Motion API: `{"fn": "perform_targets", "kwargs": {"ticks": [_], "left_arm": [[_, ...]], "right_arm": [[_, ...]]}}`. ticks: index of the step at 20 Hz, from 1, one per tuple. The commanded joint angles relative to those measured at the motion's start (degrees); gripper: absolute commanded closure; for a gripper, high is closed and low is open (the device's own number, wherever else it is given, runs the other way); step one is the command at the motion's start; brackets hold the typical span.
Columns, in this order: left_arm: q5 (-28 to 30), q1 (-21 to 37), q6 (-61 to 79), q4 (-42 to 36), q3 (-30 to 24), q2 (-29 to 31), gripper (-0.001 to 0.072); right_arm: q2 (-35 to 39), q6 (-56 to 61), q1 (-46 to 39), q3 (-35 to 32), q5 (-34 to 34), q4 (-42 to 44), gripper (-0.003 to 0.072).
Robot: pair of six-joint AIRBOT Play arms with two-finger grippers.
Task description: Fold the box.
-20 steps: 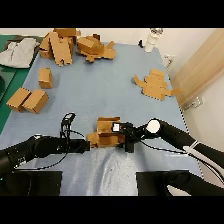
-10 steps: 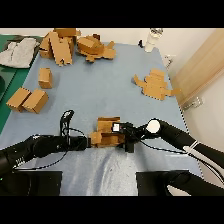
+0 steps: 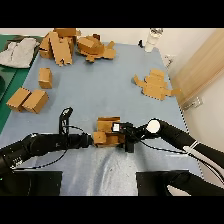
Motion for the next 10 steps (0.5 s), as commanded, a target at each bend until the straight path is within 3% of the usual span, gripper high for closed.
{"fn": "perform_targets", "kwargs": {"ticks": [1, 10], "left_arm": [[-3.2, 2.6, -0.1, -0.3, 0.1, 1.7, 0.0496], [-3.0, 4.0, 2.7, -2.4, 0.0, 1.9, 0.0496]], "right_arm": [[0.0, 0.0, 0.1, 0.0, 0.0, 0.0, 0.0105], [0.0, 0.0, 0.1, 0.0, 0.0, 0.0, 0.0105]]}}
